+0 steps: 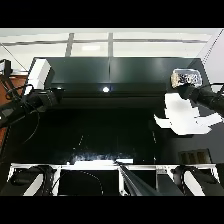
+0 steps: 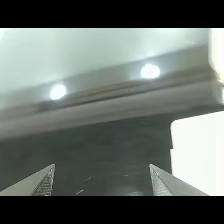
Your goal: Fold the box and place the chain.
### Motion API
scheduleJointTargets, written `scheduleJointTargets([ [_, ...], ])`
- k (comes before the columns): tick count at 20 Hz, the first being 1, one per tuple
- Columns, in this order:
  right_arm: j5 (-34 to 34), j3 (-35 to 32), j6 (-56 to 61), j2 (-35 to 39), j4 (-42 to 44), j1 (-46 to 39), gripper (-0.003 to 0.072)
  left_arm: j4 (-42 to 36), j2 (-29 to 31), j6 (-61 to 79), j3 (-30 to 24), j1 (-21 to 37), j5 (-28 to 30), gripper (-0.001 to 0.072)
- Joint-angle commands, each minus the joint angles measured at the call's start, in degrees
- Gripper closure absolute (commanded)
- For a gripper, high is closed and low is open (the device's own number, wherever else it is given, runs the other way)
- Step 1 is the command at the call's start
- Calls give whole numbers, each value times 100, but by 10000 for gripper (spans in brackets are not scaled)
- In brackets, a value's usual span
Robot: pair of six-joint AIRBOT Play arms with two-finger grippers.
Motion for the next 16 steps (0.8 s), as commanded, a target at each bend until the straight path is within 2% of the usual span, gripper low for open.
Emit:
scheduleJointTargets([
  [1,-855,87,1875,-509,-1099,-468,-25,-109,-96,-22,0,4,46,4],
  [6,-940,1099,1884,-1438,-1552,-1996,-24,-92,-103,72,0,4,-149,5],
  [8,-621,1432,2063,-1779,-1690,-2675,-24,-92,-127,70,0,4,-144,5],
  [11,-142,1558,2107,-2245,-1657,-3539,-24,-98,-164,68,0,2,-146,5],
  [13,380,1633,1292,-2612,-1624,-3908,-24,-96,-164,68,0,2,-144,5],
  [16,1779,1886,-1257,-3314,-640,-4144,-25,-96,-166,68,0,2,-144,5],
])
